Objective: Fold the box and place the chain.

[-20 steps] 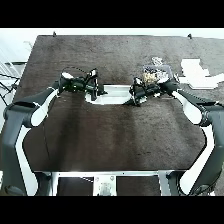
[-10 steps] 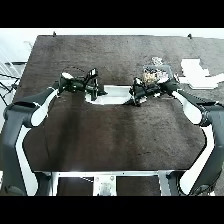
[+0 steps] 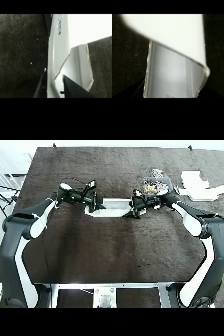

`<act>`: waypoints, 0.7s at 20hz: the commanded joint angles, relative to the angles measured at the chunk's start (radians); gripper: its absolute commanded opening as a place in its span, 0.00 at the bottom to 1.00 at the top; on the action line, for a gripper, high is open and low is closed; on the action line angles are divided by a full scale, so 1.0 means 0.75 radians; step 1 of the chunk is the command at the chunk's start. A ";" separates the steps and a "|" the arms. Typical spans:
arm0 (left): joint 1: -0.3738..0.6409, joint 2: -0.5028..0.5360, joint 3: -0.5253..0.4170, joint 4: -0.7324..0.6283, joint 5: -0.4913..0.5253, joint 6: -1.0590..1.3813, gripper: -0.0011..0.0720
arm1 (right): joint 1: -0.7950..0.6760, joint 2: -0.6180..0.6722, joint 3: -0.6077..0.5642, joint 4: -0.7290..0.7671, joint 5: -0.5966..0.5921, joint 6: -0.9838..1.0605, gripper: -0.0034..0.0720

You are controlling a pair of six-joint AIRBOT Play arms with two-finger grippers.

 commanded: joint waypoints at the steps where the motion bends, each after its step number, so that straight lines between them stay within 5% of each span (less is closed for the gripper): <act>1: 0.056 0.065 0.018 -0.013 -0.090 -0.018 0.44 | -0.001 0.001 0.001 -0.001 0.002 0.000 0.62; 6: 0.143 0.180 0.044 -0.027 -0.207 -0.066 0.39 | -0.001 0.001 0.001 -0.001 0.001 0.000 0.62; 7: 0.150 0.195 0.045 -0.026 -0.249 -0.089 0.10 | -0.001 0.001 0.001 -0.001 0.001 0.000 0.62; 8: 0.150 0.212 0.044 -0.026 -0.296 -0.087 0.04 | -0.001 0.001 0.001 -0.002 0.001 0.000 0.62; 14: 0.036 0.420 -0.056 0.003 -0.160 -0.142 0.03 | -0.001 0.001 0.001 -0.001 0.001 0.000 0.62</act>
